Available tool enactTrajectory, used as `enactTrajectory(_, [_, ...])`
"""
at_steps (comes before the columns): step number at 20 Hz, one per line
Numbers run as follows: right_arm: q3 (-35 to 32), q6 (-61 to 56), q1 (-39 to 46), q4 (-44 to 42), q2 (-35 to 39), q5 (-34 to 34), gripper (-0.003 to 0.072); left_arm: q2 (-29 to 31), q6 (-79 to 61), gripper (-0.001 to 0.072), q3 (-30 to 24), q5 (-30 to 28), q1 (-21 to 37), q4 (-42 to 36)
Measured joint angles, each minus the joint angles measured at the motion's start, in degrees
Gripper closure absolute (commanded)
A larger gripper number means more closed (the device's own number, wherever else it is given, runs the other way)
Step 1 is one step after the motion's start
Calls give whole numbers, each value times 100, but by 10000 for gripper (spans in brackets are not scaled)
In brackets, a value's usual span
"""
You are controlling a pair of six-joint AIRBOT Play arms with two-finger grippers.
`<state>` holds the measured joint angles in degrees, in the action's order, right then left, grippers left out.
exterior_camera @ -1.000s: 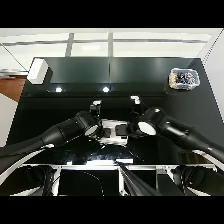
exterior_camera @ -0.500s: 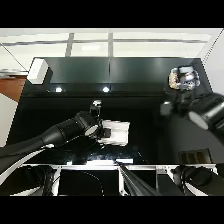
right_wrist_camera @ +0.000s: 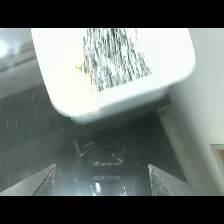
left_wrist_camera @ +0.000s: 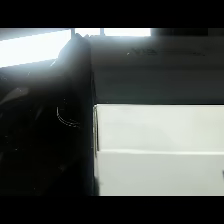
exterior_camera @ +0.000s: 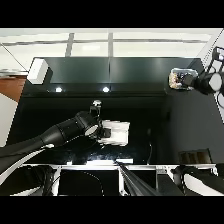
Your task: Fold the box and place the chain.
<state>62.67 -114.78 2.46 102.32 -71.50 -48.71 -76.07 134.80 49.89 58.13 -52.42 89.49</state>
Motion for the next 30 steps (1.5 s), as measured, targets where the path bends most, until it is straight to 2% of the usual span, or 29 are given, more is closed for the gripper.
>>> enactTrajectory(6, [1832,365,372,-382,-2098,179,-18,2,0,682,0,4,0,0])
enactTrajectory(11, [2557,424,479,-461,-3095,125,-17,0,0,682,0,4,0,0])
enactTrajectory(12, [2616,426,494,-472,-3217,79,32,0,0,682,0,4,0,0])
enactTrajectory(13, [2658,431,511,-470,-3305,70,202,2,0,682,0,2,0,0])
enactTrajectory(14, [2686,433,531,-463,-3366,35,335,0,0,682,0,2,0,0])
enactTrajectory(15, [2706,435,544,-461,-3416,-22,553,0,0,682,0,2,0,0])
enactTrajectory(16, [2745,435,560,-496,-3445,-42,656,0,0,681,0,2,0,0])
enactTrajectory(23, [3383,793,660,-612,-3287,-890,657,2,0,682,0,-2,0,0])
enactTrajectory(30, [3945,1801,686,-632,-2159,-1453,657,0,0,682,0,-2,0,0])
